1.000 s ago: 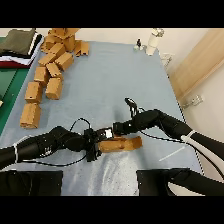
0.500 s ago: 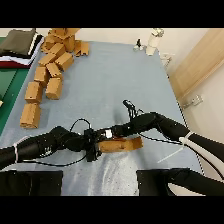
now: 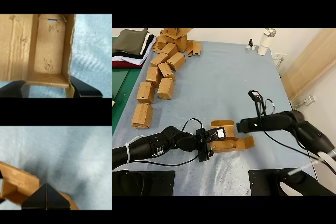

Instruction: Fold the box.

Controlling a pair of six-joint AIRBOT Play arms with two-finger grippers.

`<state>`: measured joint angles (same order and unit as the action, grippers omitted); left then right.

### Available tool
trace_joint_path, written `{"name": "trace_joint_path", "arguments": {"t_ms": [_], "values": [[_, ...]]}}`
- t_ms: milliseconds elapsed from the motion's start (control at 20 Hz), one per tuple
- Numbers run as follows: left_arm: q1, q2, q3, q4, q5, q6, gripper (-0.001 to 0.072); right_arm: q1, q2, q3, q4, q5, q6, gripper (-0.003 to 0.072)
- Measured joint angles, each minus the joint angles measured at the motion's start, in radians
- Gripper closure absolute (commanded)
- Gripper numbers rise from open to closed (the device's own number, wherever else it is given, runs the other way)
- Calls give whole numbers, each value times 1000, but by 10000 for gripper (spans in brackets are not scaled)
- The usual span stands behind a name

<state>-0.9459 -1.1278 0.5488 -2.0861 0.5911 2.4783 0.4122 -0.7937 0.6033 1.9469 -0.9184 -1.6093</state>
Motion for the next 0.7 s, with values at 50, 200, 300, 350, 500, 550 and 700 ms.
{"name": "trace_joint_path", "arguments": {"t_ms": [50,200,300,350,500,550,700], "values": [[0,0,0,0,0,0,242,6,40,-6,-19,-53,-12,682],[0,0,0,0,0,0,242,51,124,-39,-8,-212,-190,159],[0,0,0,0,0,0,242,85,144,-67,-3,-262,-319,97],[0,0,0,0,0,0,242,98,146,-81,-8,-262,-380,97],[0,0,0,0,0,0,242,119,107,-108,-37,-200,-543,97],[0,0,0,0,1,0,242,122,85,-113,-48,-179,-591,97],[0,0,0,0,0,0,242,128,12,-120,-77,-116,-708,108]]}}
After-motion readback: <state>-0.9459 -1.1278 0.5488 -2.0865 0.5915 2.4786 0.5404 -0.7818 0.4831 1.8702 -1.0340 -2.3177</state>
